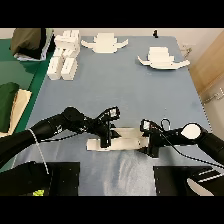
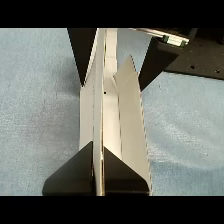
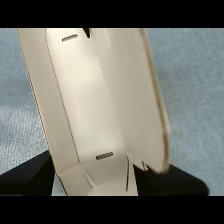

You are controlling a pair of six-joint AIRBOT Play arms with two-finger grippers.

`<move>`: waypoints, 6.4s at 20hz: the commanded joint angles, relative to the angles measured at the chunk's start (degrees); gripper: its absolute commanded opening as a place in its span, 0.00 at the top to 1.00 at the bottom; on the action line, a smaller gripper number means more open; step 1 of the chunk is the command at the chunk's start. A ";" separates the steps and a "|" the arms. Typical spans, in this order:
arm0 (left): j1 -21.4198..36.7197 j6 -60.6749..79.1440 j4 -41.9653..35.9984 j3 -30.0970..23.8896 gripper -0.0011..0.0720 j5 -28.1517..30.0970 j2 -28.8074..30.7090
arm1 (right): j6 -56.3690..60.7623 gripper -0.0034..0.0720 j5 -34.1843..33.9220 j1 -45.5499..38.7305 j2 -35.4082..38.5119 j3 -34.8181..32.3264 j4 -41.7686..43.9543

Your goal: Fold the box.

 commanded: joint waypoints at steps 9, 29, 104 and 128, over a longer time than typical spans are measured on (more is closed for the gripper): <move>0.00 0.00 0.00 -0.02 0.96 0.00 -0.02 | -0.07 0.02 3.72 2.10 -4.24 -0.13 0.02; 0.00 0.00 0.00 -0.02 0.96 0.04 -0.02 | -8.39 0.19 -0.79 2.05 -7.06 -0.13 1.62; 0.00 0.00 0.00 -0.02 0.96 0.02 -0.02 | -10.49 0.35 -2.84 1.97 -4.15 -2.19 1.05; 5.38 -30.58 22.45 -0.02 0.05 -8.98 11.41 | -10.49 0.34 -2.84 1.97 -4.15 -2.19 1.05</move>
